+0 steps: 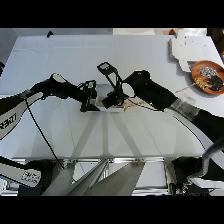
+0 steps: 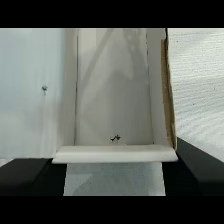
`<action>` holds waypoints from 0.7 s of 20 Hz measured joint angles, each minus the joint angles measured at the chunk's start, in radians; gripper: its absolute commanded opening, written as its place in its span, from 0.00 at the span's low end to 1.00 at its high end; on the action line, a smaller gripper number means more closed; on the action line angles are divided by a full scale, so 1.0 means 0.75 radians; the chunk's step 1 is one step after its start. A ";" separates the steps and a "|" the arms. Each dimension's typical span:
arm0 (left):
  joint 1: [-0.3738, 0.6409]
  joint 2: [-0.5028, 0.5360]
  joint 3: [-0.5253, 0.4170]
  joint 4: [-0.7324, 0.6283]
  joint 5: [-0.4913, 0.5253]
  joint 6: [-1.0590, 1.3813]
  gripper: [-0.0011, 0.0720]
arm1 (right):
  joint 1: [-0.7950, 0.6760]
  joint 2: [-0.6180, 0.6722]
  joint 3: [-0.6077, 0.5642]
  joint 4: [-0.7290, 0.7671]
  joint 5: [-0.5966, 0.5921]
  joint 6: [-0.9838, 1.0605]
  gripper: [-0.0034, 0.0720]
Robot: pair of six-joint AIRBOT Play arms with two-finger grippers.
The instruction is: Fold the box and place the chain.
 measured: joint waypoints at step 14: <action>-0.001 0.000 0.000 0.000 0.000 0.000 0.47 | 0.001 -0.058 0.000 0.029 -0.109 0.102 0.59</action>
